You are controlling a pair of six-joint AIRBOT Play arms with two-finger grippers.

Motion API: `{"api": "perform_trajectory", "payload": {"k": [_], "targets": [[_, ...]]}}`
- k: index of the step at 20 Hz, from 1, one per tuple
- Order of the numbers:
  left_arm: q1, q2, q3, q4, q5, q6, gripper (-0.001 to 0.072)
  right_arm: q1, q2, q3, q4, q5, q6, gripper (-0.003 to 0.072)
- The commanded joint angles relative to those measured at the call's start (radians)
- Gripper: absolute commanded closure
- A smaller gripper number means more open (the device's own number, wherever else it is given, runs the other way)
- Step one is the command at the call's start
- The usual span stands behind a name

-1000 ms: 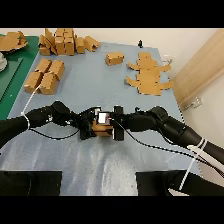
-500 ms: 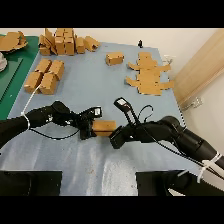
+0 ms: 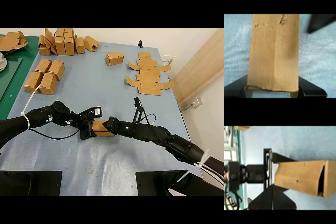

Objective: Fold the box.

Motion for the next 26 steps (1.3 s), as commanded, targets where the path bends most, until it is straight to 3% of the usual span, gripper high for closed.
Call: {"api": "perform_trajectory", "payload": {"k": [1, 6, 26], "targets": [[0.000, -0.001, 0.000, 0.000, 0.000, 0.000, 0.0264, 0.002, -0.089, 0.033, 0.034, 0.052, 0.040, 0.0688], [0.000, -0.001, 0.000, 0.000, 0.000, 0.000, 0.0264, 0.071, -0.121, 0.032, 0.029, 0.042, 0.066, 0.0688], [0.000, -0.001, 0.000, 0.000, 0.000, 0.000, 0.0264, 0.050, -0.122, -0.050, -0.010, 0.121, 0.066, 0.0687]]}}
